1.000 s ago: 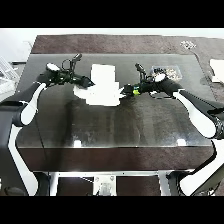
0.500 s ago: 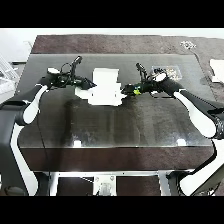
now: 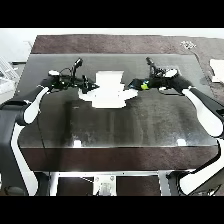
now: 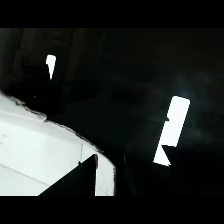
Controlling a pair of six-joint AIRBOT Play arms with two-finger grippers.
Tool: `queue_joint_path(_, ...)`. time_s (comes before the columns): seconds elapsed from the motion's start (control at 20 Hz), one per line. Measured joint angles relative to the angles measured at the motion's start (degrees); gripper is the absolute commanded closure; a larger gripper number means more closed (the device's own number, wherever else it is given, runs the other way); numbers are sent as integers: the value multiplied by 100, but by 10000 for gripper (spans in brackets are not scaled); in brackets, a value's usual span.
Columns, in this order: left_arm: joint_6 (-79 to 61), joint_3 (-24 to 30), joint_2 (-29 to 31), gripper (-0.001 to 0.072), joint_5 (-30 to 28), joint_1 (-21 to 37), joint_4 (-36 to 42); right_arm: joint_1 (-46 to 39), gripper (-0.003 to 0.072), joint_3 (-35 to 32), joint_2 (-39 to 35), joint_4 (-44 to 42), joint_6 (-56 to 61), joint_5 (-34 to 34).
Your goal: Fold the box and place the chain.
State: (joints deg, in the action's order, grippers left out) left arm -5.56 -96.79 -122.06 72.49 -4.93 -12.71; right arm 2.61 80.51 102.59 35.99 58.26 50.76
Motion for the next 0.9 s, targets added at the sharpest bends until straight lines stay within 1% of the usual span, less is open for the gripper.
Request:
queue_joint_path(0.15, -669, 219, 0, 694, 125, -4, 192, -267, 456, 46, -151, -28, -11, -7)
queue_joint_path(0.4, -1556, 343, 0, 695, 234, -2, 372, -363, 457, 63, -251, -46, -42, -9)
queue_joint_path(0.65, -2116, 549, 0, 696, 181, 0, 448, -369, 457, 66, -273, -55, -166, -7)
queue_joint_path(0.9, -2433, 673, 0, 695, -9, -2, 522, -367, 457, 66, -273, -55, -297, 33)
